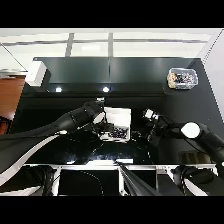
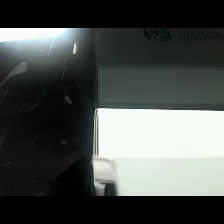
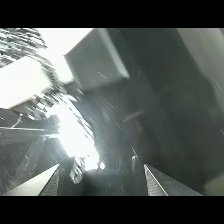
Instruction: Fold the box and place the chain.
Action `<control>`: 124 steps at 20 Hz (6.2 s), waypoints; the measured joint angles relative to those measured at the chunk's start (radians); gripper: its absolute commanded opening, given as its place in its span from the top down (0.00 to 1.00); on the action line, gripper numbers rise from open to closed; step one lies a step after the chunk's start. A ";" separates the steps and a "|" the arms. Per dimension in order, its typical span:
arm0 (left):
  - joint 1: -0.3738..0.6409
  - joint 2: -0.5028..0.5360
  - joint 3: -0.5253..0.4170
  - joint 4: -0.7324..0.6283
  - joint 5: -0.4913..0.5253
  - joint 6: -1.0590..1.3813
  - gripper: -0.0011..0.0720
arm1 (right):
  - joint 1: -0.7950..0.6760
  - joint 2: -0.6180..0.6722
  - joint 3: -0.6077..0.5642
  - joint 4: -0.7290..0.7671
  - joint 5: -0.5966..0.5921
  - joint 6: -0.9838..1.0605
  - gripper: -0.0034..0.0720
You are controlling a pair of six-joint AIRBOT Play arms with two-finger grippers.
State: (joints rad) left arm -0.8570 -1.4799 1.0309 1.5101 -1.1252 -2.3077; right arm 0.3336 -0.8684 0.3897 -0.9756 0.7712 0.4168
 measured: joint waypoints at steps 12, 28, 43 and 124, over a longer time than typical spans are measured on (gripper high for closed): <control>0.000 0.000 0.000 0.000 -0.003 0.000 0.95 | 0.050 -0.117 -0.010 0.105 -0.072 -0.241 0.32; 0.000 0.000 0.000 0.000 -0.003 0.000 0.95 | 0.051 -0.130 -0.012 0.078 -0.093 -0.250 0.53; 0.000 0.000 0.000 0.000 -0.003 0.000 0.95 | 0.057 -0.160 -0.011 0.084 -0.095 -0.250 0.89; 0.776 0.528 -0.606 -1.064 0.066 2.185 0.01 | -0.140 0.072 0.317 0.073 0.294 0.595 0.20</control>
State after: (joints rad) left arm -0.0811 -0.9524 0.4252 0.4461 -1.0592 -0.1226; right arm 0.1936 -0.7959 0.7063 -0.9024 1.0657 1.0115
